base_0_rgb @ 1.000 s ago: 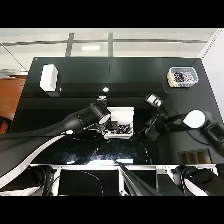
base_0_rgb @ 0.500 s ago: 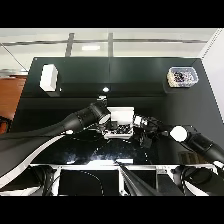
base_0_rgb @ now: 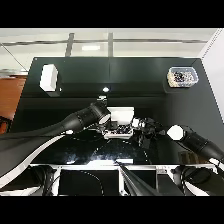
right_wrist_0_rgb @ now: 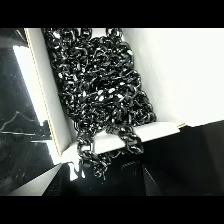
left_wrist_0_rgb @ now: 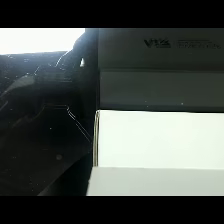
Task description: Fold the box and place the chain.
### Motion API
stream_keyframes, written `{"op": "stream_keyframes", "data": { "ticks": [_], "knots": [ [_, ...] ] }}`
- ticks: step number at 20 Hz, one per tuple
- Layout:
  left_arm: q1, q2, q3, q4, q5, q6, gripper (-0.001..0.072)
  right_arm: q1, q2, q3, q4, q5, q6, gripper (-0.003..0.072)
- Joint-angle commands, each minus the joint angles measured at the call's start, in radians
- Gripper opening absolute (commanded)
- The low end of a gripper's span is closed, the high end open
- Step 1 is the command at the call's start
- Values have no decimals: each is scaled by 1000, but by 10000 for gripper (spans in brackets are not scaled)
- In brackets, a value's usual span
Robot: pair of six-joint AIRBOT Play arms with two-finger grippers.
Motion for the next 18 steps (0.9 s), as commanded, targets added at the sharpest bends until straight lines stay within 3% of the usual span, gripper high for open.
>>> {"op": "stream_keyframes", "data": {
  "ticks": [1,2,3,6,7,8,13,18],
  "knots": [
    [1,-1,0,0,-1,0,33,1,-26,0,18,-1,-26,541],
    [1,-1,0,0,-1,0,33,1,-34,0,18,-1,-26,500],
    [1,-1,0,0,-1,0,33,1,-35,0,18,0,-26,333],
    [1,-1,0,0,-1,1,33,0,-35,0,16,-3,-25,296],
    [1,-1,0,0,-1,1,33,0,-35,0,12,0,-25,90],
    [1,-1,0,0,-1,0,33,0,-35,0,12,1,-22,34],
    [1,-1,0,0,-1,0,33,-3,-8,8,-38,33,79,33],
    [1,-1,0,0,-1,0,33,-108,175,106,-153,238,300,33]
  ]
}}
